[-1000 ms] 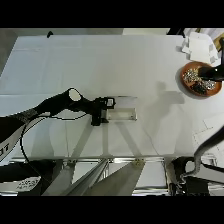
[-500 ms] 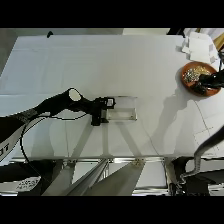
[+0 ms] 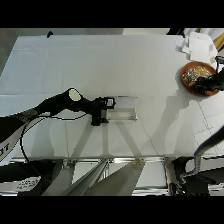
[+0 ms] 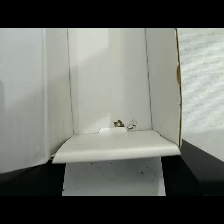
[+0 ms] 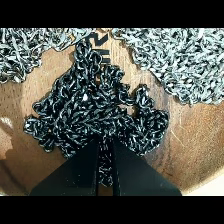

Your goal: Fold the box and place the chain.

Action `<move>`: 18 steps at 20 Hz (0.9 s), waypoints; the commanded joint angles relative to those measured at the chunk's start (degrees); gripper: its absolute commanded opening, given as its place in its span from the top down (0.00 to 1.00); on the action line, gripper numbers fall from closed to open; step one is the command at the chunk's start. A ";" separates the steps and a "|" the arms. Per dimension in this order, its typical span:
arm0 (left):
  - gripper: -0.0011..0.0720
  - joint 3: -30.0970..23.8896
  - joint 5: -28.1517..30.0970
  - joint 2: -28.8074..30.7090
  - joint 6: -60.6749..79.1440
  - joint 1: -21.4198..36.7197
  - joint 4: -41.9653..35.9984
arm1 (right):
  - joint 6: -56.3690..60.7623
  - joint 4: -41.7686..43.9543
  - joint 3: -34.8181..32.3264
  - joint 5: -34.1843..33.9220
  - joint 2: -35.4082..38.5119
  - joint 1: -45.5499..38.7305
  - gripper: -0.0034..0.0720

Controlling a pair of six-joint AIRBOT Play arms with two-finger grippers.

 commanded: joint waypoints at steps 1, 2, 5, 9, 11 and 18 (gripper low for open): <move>0.97 -0.02 0.00 0.00 0.00 -0.04 0.02 | 0.02 0.09 0.02 1.73 0.26 -0.02 0.94; 0.97 -0.02 0.00 0.00 0.00 -0.04 0.02 | 0.02 0.11 0.02 1.77 0.92 -0.02 0.94; 0.97 0.00 0.00 0.00 0.00 -0.04 0.02 | -0.33 0.26 0.02 2.03 5.20 0.00 0.94; 0.97 0.00 0.00 0.00 0.00 -0.04 0.02 | -5.86 3.41 0.02 5.16 14.97 -0.02 0.94; 0.97 -0.02 0.00 0.00 0.00 -0.04 0.02 | -7.74 7.50 0.02 6.25 19.93 -0.02 0.94; 0.97 -0.02 -0.02 0.00 0.00 -0.04 0.02 | -17.40 29.51 0.02 17.07 33.55 0.00 0.94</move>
